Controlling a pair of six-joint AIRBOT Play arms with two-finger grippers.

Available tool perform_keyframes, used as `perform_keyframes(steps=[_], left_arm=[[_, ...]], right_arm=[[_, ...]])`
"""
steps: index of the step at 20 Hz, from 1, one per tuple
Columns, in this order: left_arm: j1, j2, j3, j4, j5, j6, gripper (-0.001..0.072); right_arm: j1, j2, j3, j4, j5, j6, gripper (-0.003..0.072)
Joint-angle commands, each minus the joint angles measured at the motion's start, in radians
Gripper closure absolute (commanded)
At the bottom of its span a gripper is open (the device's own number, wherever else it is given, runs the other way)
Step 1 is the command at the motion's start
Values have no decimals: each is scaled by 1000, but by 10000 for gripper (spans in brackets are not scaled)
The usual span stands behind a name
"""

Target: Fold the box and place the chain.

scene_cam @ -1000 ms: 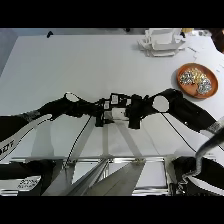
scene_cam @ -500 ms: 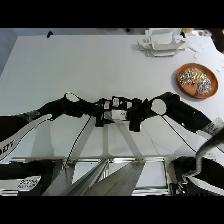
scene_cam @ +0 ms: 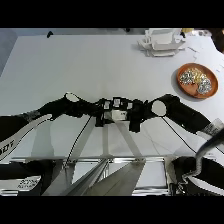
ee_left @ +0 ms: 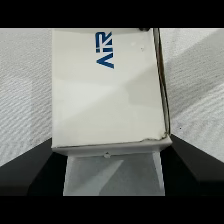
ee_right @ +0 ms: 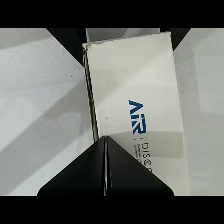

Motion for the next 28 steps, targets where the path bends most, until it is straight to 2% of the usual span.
perform_keyframes(steps=[1, 6, 9, 12, 15, 18, 19, 23, 26, 28], left_arm=[[1, 0, 0, 0, 0, 0, 572], [1, 0, 0, 0, 0, 0, 572], [1, 0, 0, 0, 0, 0, 572], [1, 0, 0, 0, 0, 0, 572], [1, 0, 0, 0, 0, 0, 572], [1, 0, 0, 0, 0, 0, 572], [1, 0, 0, 0, 0, 0, 572], [1, 0, 0, 0, 0, 0, 572], [1, 0, 0, 0, 0, 0, 572], [1, 0, 0, 0, 0, 0, 572]], right_arm=[[1, -1, -8, 0, 2, 23, 676], [1, 24, -16, -3, -27, 57, 676], [0, 100, -15, -9, -72, 92, 676], [-20, 190, -15, -89, -76, 226, 676], [-138, 261, -15, -122, 43, 407, 676], [-336, 268, -26, -122, 319, 581, 676], [-407, 268, -43, -125, 363, 602, 676], [-580, 268, -119, -251, 360, 745, 677], [-632, 268, -134, -342, 360, 786, 676], [-647, 268, -134, -341, 363, 789, 676]])
